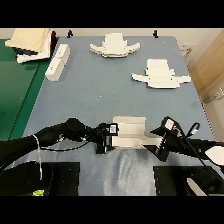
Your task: Fold the box.
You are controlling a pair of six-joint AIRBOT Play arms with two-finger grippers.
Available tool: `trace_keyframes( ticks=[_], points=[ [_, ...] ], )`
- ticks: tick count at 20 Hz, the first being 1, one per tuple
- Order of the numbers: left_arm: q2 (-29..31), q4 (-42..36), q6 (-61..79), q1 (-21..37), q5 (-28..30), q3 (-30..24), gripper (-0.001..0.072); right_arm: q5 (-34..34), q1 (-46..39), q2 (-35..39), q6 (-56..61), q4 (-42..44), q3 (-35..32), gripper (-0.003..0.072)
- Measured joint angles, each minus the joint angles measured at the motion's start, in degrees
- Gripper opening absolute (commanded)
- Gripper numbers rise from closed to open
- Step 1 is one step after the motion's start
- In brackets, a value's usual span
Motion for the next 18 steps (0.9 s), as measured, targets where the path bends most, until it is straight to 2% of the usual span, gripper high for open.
trace_keyframes(
  ticks=[3,5,7,8,13,17,18],
  points=[
    [0.00,-0.02,0.00,0.00,0.00,0.00,0.0594,-0.48,0.00,3.61,19.54,7.39,0.00,0.0720],
    [0.00,0.00,0.02,-0.02,0.00,0.00,0.0594,-0.02,0.07,3.34,34.29,10.73,-0.11,0.0701],
    [0.00,-0.02,0.02,0.00,0.00,0.00,0.0594,1.11,0.61,1.49,43.58,13.25,-0.17,0.0299],
    [0.00,-0.02,0.02,0.00,0.00,0.00,0.0594,1.36,0.72,0.11,46.82,14.78,-0.17,0.0274],
    [0.00,-0.02,0.02,0.00,0.00,0.00,0.0594,-0.48,1.18,-8.41,53.83,21.49,-0.17,0.0271],
    [0.00,-0.02,0.02,-0.02,0.02,0.00,0.0594,-3.80,1.22,-16.11,50.53,26.51,1.16,0.0261],
    [0.00,-0.02,0.02,-0.02,0.02,0.00,0.0594,-3.98,1.22,-18.14,48.00,27.89,2.25,0.0182]
  ],
)
